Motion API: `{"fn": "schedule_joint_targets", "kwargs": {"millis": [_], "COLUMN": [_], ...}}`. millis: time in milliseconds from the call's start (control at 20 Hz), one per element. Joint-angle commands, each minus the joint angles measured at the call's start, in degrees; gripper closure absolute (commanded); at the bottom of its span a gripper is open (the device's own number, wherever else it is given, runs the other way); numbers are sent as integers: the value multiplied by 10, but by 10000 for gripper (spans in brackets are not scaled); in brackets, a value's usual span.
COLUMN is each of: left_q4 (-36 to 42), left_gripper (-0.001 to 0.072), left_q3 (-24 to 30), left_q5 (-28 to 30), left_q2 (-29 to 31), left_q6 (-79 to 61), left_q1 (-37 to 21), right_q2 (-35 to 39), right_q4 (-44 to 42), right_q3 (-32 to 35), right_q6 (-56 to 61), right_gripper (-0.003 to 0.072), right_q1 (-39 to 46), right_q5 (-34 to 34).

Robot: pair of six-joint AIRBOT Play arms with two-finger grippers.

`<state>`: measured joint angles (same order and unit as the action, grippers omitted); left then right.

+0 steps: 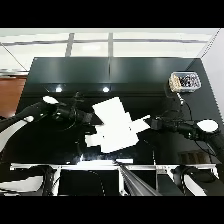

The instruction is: Fold the box and place the chain.

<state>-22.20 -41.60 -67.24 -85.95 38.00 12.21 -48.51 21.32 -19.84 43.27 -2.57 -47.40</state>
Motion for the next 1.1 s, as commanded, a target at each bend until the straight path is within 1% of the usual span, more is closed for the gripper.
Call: {"fn": "schedule_joint_targets", "kwargs": {"millis": [0, 50, 100, 200, 250, 300, 350, 650, 700, 800, 900, 950, 1000, 1050], "left_q4": [1, 1, 0, -14, -17, -15, -14, -12, -12, -13, -18, -29, -48, -69], "left_gripper": [21, 57, 143, 211, 274, 443, 496, 497, 507, 672, 682, 684, 685, 685], "left_q3": [-38, -44, -49, -52, -52, -52, -52, -56, -58, -61, -65, -68, -71, -73], "left_q5": [-30, -38, -42, -50, -50, -51, -52, -49, -48, -47, -50, -50, -47, -41], "left_q2": [-44, -49, -52, -53, -53, -53, -53, -55, -56, -56, -56, -54, -50, -44], "left_q6": [-40, -54, -61, -79, -83, -88, -98, -109, -111, -137, -145, -145, -145, -148], "left_q1": [26, 27, 27, 27, 27, 27, 28, 36, 40, 45, 43, 43, 44, 47], "right_q2": [0, 0, 0, 0, 0, 0, 0, 0, 0, 0, 0, 0, 0, 0], "right_q4": [9, 14, 16, 16, 17, 17, 17, 17, 17, 18, 38, 56, 75, 97], "right_q3": [0, 0, 0, 0, 0, 0, 0, 0, 0, 0, -1, -3, -11, -27], "right_q6": [0, 0, 0, 0, 0, 0, 0, 0, 0, 0, 0, 0, 0, 0], "right_gripper": [671, 671, 672, 671, 671, 671, 671, 671, 671, 672, 670, 656, 434, 142], "right_q1": [-1, -1, -1, -1, -1, -1, -1, -1, -1, -1, 0, 2, 10, 19], "right_q5": [1, 1, 0, 0, 1, 1, 1, 0, 0, 0, -7, -14, -35, -66]}}
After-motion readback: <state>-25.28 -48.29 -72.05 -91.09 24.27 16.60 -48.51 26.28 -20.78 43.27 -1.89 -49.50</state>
